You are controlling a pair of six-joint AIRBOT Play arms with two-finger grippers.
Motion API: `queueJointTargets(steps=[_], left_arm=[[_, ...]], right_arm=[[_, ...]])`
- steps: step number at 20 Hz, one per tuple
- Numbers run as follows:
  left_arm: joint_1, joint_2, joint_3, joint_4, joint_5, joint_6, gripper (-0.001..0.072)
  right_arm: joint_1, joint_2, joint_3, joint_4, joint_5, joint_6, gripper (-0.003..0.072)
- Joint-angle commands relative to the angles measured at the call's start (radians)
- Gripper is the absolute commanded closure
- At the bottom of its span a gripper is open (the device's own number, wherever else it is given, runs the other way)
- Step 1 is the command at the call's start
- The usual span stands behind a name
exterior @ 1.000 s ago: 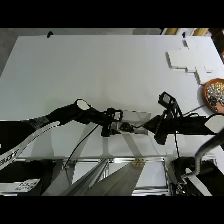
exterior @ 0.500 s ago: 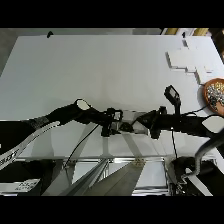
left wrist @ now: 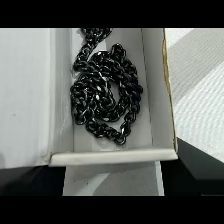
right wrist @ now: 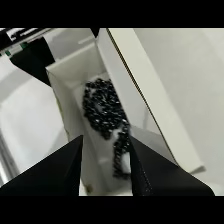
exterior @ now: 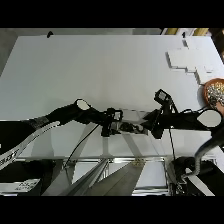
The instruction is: Fold the box and place the chain.
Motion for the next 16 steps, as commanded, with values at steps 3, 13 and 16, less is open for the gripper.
queueJointTargets(steps=[3, 13, 16], left_arm=[[0.001, 0.000, 0.001, 0.000, 0.000, 0.000, 0.0575], [0.001, 0.000, 0.001, 0.000, 0.000, 0.000, 0.0575], [0.001, 0.000, 0.001, 0.000, 0.000, 0.000, 0.0575]], right_arm=[[0.000, -0.003, 0.155, -0.374, 0.039, -0.023, 0.0459], [0.000, -0.166, 0.154, -0.548, 0.039, -0.187, 0.0462], [0.000, -0.240, 0.153, -0.477, 0.039, -0.263, 0.0466]])
